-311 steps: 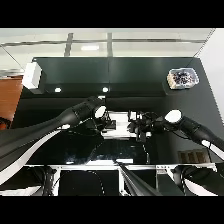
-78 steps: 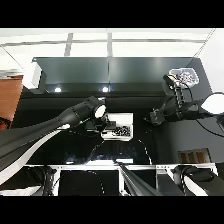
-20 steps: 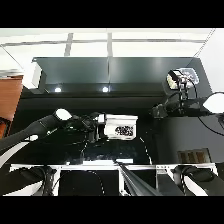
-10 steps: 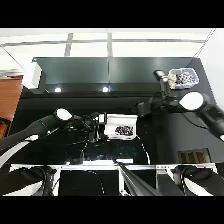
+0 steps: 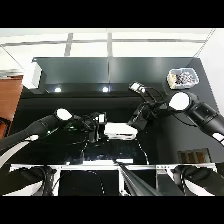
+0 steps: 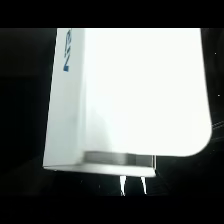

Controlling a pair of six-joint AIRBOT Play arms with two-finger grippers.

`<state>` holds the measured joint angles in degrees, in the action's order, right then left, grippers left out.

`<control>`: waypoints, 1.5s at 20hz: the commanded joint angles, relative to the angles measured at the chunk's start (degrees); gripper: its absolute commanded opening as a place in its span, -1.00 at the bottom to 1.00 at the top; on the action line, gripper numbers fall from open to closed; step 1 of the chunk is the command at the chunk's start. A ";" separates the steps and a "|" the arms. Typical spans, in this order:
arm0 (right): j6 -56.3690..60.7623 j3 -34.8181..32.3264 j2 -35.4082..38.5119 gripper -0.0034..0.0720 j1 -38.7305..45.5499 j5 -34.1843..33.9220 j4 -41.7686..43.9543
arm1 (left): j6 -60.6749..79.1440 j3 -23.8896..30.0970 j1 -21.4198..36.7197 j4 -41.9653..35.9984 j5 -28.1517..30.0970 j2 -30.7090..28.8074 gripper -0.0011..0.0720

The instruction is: Fold the box and place the chain.

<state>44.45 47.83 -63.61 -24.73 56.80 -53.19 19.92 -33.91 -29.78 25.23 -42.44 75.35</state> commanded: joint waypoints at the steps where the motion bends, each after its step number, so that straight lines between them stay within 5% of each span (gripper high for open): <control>1: -9.49 0.22 0.11 0.92 -0.68 1.97 -0.66 | 0.00 -0.07 -0.02 0.02 0.02 0.04 -0.06; 13: -16.46 -1.18 0.13 0.92 -1.62 5.29 3.37 | 0.00 -0.07 -0.04 0.02 0.02 0.04 -0.05; 20: -16.48 -2.97 -0.20 0.92 -1.95 0.57 3.23 | 0.00 -0.07 -0.02 0.04 0.02 0.04 -0.05; 21: -16.50 -2.97 -0.22 0.83 -1.95 0.31 3.23 | 0.00 -0.07 -0.04 0.04 0.02 0.04 -0.06; 25: -16.72 -2.97 -0.24 -0.24 -1.95 0.39 3.08 | 0.00 -0.07 -0.04 0.04 0.02 0.04 -0.06; 30: -16.70 -2.99 -0.24 -0.29 -1.95 0.70 3.15 | 0.00 -0.07 -0.02 0.04 0.02 0.04 -0.05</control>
